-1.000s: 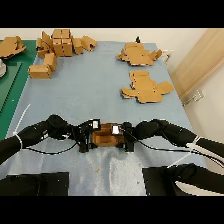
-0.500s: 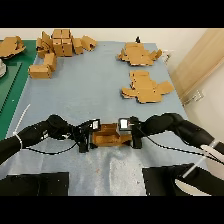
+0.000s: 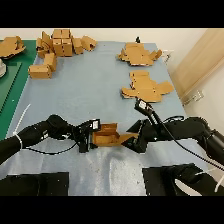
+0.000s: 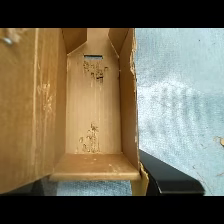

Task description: Fold the box.

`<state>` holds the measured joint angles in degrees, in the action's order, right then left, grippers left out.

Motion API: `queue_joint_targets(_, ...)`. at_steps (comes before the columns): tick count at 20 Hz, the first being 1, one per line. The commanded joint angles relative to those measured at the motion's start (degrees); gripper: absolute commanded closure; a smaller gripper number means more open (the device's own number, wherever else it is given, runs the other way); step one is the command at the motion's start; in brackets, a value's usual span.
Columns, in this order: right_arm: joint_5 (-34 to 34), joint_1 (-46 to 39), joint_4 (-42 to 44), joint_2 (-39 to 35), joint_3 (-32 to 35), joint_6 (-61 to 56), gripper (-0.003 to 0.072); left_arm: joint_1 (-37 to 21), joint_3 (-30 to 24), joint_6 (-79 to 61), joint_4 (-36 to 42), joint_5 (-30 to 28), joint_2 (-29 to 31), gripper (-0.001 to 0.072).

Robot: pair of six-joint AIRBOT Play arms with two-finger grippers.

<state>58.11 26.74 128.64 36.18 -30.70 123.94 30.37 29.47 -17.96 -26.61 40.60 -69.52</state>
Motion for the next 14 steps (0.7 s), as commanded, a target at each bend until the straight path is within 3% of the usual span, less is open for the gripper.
queue_joint_targets(1, 1.7, 1.7, 2.8, -0.4, 0.4, -28.5, -0.0034, 0.0, 0.0, 0.0, 0.0, 0.0, 0.0, 0.0283)
queue_joint_targets(4, 0.6, 3.7, 2.9, 0.9, 1.0, -33.7, -0.0009, 0.0, 0.0, 0.0, 0.0, 0.0, 0.0, 0.0283)
queue_joint_targets(5, -0.3, 4.4, 3.2, 1.8, 1.0, -35.4, 0.0119, 0.0, 0.0, 0.0, 0.0, 0.0, 0.0, 0.0283)
queue_joint_targets(6, -2.6, 5.2, 4.1, 3.1, 1.0, -37.2, 0.0529, 0.0, 0.0, 0.0, 0.0, 0.0, 0.0, 0.0283)
queue_joint_targets(7, -5.5, 5.7, 5.1, 4.4, 0.9, -37.4, 0.0683, 0.0, 0.0, 0.0, 0.0, 0.0, 0.0, 0.0283)
queue_joint_targets(9, -8.7, 5.7, 6.8, 8.1, -0.9, -36.5, 0.0685, 0.0, 0.0, 0.0, 0.0, 0.0, 0.0, 0.0283)
queue_joint_targets(14, -9.1, 5.5, 8.2, 22.2, -10.8, -28.0, 0.0686, 0.0, 0.0, 0.0, 0.0, 0.0, 0.0, 0.0283)
